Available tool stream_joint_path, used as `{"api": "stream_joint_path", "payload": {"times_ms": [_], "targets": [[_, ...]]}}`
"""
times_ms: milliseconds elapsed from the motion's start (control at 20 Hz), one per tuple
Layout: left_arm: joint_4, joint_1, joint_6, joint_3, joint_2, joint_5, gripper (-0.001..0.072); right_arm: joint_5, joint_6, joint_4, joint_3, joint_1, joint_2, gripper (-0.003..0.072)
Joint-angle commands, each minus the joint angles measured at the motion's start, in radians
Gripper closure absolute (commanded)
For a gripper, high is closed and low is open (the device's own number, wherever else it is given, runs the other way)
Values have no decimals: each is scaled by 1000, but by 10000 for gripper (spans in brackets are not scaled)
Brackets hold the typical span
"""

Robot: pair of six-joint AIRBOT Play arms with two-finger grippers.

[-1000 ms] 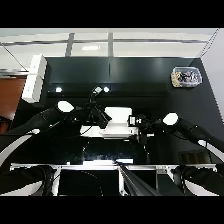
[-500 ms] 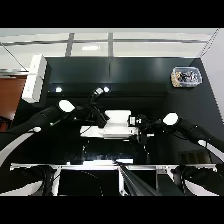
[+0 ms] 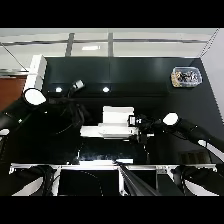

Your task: Fold the box and place the chain.

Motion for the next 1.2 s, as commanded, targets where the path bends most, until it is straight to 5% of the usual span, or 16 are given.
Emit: {"api": "stream_joint_path", "payload": {"times_ms": [0, 150, 450, 800, 900, 950, 1050, 1150], "targets": [[85, -8, 180, -56, 26, -63, 4, 1, 0, 0, -1, 0, 0, 262], [86, -89, 399, -134, 21, 82, 9, 0, 0, 0, -1, 0, 0, 262], [29, -227, 406, -145, -84, 303, 14, 0, 0, 0, -1, 0, 0, 261], [21, -299, 413, -143, -115, 348, 43, 0, 0, 0, -1, 0, 0, 262], [22, -308, 413, -143, -115, 353, 381, 0, 0, 0, -1, 0, 0, 262], [21, -311, 413, -143, -115, 353, 438, 0, 0, 0, -1, 0, 0, 262], [21, -310, 413, -143, -115, 352, 441, 0, 0, 0, -1, 0, 0, 261], [18, -310, 412, -143, -115, 352, 557, 0, 0, 0, -1, 0, 0, 261]]}}
